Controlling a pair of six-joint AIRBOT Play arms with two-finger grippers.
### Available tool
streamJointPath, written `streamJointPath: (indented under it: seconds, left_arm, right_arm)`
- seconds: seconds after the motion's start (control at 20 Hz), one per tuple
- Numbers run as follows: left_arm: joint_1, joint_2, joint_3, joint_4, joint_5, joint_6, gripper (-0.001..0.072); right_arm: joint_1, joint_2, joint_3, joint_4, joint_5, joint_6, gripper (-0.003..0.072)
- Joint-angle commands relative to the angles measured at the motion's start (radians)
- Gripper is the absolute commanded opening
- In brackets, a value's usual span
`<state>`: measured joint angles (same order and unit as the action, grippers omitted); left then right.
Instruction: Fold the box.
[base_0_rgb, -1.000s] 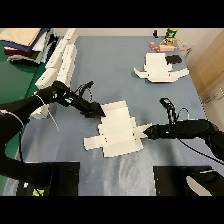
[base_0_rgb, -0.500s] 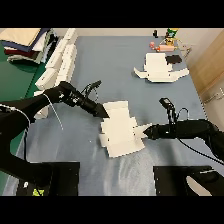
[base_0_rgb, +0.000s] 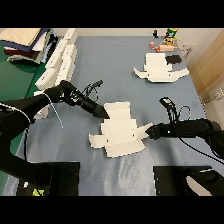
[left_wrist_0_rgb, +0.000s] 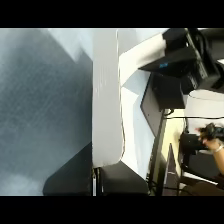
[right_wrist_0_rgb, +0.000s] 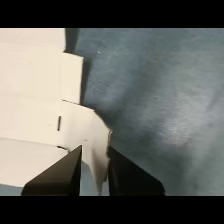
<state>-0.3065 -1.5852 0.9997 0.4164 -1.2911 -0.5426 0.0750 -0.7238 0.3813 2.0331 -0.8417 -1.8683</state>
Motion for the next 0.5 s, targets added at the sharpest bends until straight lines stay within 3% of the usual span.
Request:
streamJointPath:
  seconds: [0.0,0.15,0.45]
  left_arm:
    - [0.0,0.018,0.005,-0.01,0.002,0.154,0.001]
    - [-0.014,0.072,0.004,-0.008,0.024,0.268,0.0007]
    - [-0.115,0.25,-0.056,-0.005,0.256,0.426,0.0006]
  right_arm:
    - [-0.001,0.0,0.053,-0.375,-0.006,0.289,0.0243]
    - [-0.001,0.0,0.107,-0.59,-0.047,0.474,0.0243]
    - [0.0,0.002,0.209,-0.62,-0.065,0.63,0.0243]
